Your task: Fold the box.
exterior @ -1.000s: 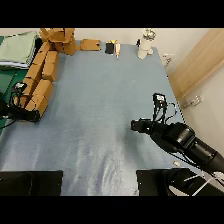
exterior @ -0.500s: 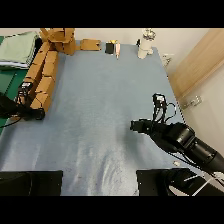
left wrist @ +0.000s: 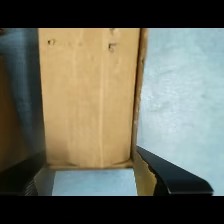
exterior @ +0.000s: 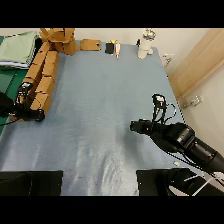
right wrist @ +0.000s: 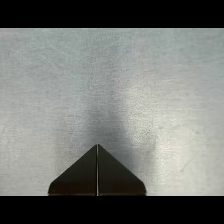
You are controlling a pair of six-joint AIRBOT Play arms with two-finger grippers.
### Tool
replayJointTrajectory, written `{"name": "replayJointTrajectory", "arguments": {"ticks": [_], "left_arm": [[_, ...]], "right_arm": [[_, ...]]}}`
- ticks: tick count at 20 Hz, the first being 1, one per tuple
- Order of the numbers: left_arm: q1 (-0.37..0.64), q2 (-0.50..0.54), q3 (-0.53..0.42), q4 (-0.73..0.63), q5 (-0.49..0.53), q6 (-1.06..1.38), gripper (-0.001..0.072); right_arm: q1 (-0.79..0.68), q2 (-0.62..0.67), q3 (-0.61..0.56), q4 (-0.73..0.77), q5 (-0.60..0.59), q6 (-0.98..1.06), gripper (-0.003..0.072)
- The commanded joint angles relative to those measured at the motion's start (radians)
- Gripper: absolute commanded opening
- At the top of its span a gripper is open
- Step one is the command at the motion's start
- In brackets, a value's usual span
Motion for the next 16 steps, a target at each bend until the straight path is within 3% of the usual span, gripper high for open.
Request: {"name": "replayJointTrajectory", "arguments": {"ticks": [1, 4, 7, 8, 10, 12, 16], "left_arm": [[0.002, 0.018, 0.065, 0.023, -0.235, -0.002, 0.0694], [0.002, 0.031, 0.114, 0.042, -0.421, -0.061, 0.0685], [0.002, 0.030, 0.113, 0.049, -0.580, -0.126, 0.0136], [0.002, 0.030, 0.113, 0.047, -0.626, -0.189, 0.0012], [-0.029, 0.031, 0.113, -0.023, -0.693, -0.239, 0.0010], [-0.145, 0.038, 0.115, -0.183, -0.674, -0.235, 0.0009], [-0.528, 0.002, 0.151, -0.224, -0.410, -0.343, 0.0008]], "right_arm": [[0.000, -0.001, 0.001, 0.044, -0.019, -0.019, 0.0004], [0.000, -0.003, 0.001, 0.119, -0.064, -0.089, 0.0004], [0.000, -0.004, 0.001, 0.177, -0.101, -0.120, 0.0005], [0.000, -0.013, 0.002, 0.192, -0.101, -0.135, 0.0005], [-0.007, -0.066, 0.022, 0.218, -0.101, -0.178, 0.0004], [-0.035, -0.182, 0.096, 0.285, -0.100, -0.298, 0.0004], [-0.064, -0.477, 0.369, 0.377, -0.132, -0.494, 0.0004]]}}
